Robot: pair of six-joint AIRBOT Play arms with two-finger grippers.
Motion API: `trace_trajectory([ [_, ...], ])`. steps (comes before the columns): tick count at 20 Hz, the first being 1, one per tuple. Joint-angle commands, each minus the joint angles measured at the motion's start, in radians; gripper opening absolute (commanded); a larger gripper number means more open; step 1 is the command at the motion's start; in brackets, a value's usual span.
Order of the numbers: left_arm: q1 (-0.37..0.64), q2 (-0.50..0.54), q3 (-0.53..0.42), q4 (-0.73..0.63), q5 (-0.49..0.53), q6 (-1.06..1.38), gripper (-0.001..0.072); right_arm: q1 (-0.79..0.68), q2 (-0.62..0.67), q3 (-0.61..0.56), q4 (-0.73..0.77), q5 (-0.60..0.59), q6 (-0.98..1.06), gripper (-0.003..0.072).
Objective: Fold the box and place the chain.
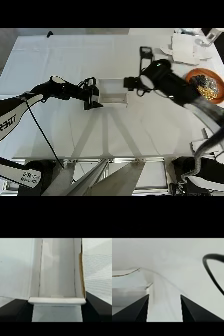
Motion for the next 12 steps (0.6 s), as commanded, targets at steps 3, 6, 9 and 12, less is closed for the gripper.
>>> trace_trajectory([
  [3, 0.0, 0.001, 0.0, -0.001, 0.001, -0.001, 0.0155, -0.156, 0.159, 0.001, -0.261, 0.143, -0.209, 0.0435],
  [6, 0.0, 0.001, 0.0, 0.0, 0.001, -0.001, 0.0155, -0.325, 0.197, 0.001, -0.346, 0.129, -0.328, 0.0435],
  [9, 0.0, 0.001, 0.0, 0.0, 0.001, -0.001, 0.0155, -0.52, 0.194, 0.001, -0.318, 0.107, -0.391, 0.0433],
  [12, 0.0, 0.001, 0.0, -0.001, 0.001, -0.001, 0.0155, -0.693, 0.178, 0.0, -0.193, 0.038, -0.554, 0.0433],
])
